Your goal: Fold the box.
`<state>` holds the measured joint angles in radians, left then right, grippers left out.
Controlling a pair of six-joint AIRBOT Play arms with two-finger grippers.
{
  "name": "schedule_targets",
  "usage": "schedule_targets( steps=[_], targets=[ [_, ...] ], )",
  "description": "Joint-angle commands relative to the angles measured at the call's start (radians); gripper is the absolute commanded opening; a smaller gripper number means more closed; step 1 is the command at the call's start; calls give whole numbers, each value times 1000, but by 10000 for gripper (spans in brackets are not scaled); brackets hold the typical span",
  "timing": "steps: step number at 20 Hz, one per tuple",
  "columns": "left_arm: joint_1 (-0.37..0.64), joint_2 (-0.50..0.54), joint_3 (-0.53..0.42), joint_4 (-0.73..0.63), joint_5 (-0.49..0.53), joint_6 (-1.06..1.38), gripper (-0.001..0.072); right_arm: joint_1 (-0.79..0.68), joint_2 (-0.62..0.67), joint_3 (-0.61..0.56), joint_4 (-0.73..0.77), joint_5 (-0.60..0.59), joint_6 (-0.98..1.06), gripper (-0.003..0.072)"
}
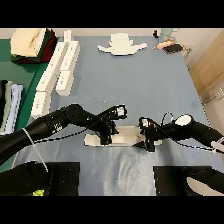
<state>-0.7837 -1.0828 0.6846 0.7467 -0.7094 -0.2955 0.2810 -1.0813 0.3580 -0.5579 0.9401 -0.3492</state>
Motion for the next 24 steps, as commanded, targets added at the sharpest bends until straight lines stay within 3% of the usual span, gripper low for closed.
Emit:
schedule_targets(
  steps=[1,10,11,13,17,22,23,24],
  targets=[
    [0,0,0,0,2,-1,16,0,-9,-1,-33,-7,8,505],
    [0,0,0,0,2,-1,16,0,-8,0,-8,-17,47,528],
    [0,0,0,0,2,-1,16,0,-8,-1,-8,-18,47,541],
    [0,0,0,0,2,-1,16,1,-8,-1,-8,-22,47,646],
    [0,0,0,0,2,-1,15,1,-8,-1,-8,-24,53,656],
    [0,0,0,0,2,-1,16,1,-8,-1,-8,-32,53,645],
    [0,0,0,0,2,-1,16,1,-8,-1,-8,-37,53,619],
    [0,0,0,0,2,0,15,1,-8,-1,-7,-34,53,500]
  ],
)
